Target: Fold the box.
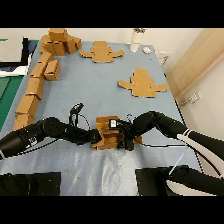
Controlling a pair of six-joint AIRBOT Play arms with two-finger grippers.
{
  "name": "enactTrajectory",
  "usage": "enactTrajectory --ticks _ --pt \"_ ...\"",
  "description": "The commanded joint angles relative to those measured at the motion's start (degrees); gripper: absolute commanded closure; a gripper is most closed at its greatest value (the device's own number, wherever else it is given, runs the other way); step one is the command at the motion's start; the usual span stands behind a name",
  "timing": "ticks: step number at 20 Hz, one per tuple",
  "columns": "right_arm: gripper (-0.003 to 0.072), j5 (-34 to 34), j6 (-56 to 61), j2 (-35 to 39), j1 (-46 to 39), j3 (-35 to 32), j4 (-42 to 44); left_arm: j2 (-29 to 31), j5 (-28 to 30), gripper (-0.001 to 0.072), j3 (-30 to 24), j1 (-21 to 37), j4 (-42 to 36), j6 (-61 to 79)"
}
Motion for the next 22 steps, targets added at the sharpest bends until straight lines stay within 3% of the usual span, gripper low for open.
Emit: enactTrajectory --ticks 1,8,16,22 --pt "0.0185 0.02 0.0 0.02 -0.02 0.04 -0.02 -0.2 0.11 0.0193 0.83 -0.09 1.4 -4.5" --pt "0.0185 0.02 0.0 0.02 -0.02 0.04 -0.22 -0.24 -2.49 0.0193 5.33 -6.82 23.71 -29.94" --pt "0.0185 0.04 0.0 0.02 -0.02 0.04 -0.24 -10.4 -7.98 0.0193 14.53 -13.03 30.97 -36.33" --pt "0.0185 0.02 0.0 0.02 -0.02 0.04 -0.24 -12.44 -13.7 0.0193 19.47 -14.6 38.07 -42.71"
